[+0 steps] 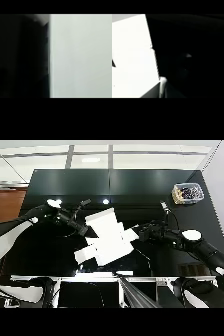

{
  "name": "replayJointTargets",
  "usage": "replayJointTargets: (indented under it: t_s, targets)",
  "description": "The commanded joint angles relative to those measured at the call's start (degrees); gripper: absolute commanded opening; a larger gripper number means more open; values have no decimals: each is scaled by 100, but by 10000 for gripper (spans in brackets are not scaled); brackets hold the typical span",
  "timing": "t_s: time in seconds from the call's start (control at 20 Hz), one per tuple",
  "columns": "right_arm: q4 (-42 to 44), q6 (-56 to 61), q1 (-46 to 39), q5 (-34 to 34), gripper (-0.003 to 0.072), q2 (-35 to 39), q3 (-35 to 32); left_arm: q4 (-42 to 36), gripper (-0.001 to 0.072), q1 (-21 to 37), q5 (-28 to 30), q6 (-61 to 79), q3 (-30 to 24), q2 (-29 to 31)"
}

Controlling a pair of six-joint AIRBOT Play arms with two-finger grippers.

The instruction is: Fold the box and place the chain.

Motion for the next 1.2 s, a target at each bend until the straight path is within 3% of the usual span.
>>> replayJointTargets:
  t_s: [0.0, 0.05, 0.25, 0.4, 0.5, 0.6, 0.85, 1.0, 1.15]
  targets:
    - [-155, -2, -155, 96, 597, 17, 66, 157, 22, -7, 17, -262, 87, 28]
    - [-450, -4, -321, 295, 626, 44, 179, 243, 21, -17, 2, -417, 120, 81]
    - [-1484, 0, -1233, 1838, 625, 184, 859, 579, 20, -249, 208, -409, 98, 739]
    - [-1040, 0, -1764, 2747, 625, 188, 1082, 514, 20, -667, 1220, 48, -162, 1517]
    - [-367, 0, -1930, 2736, 625, 188, 1080, 522, 22, -940, 1729, 1003, -269, 1803]
    - [-328, -140, -1930, 2618, 625, 184, 1080, 702, 23, -1211, 1646, 1897, -262, 1775]
    - [-2632, -544, -1738, 2341, 625, 162, 1071, 1117, 22, -1552, 2376, 2100, -297, 1602]
    - [-3016, -612, -1556, 2024, 625, 160, 977, 1207, 23, -1554, 3053, 2404, -372, 1523]
    - [-3036, -772, -1268, 1576, 625, 85, 874, 1335, 23, -1552, 3075, 2743, -372, 1403]
